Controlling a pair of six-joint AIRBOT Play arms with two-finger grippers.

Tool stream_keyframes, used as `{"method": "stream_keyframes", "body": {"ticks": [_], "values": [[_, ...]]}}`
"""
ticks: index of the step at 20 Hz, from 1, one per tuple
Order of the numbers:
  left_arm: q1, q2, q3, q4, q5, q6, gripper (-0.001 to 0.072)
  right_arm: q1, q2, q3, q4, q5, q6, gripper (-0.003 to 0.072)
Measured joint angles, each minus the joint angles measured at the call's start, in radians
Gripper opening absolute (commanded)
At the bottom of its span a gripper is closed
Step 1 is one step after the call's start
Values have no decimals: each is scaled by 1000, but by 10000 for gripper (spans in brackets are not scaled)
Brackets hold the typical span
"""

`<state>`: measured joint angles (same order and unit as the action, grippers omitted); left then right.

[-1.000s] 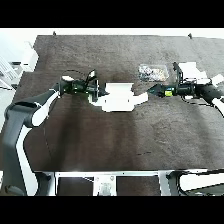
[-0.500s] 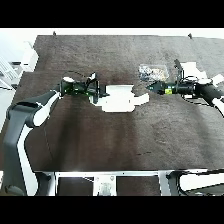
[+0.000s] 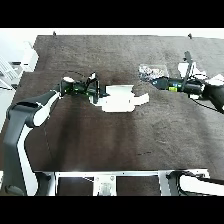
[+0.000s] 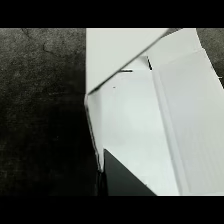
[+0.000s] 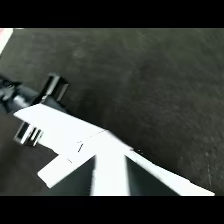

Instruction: Fold the box and place the chain.

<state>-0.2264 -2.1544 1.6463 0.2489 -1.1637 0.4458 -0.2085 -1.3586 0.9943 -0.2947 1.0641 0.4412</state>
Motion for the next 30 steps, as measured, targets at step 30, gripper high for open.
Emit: {"method": "stream_keyframes", "body": {"ticks": [30], "values": [[-1, 0, 0, 1, 2, -2, 21, 341, -62, -180, -306, -267, -921, 633]]}}
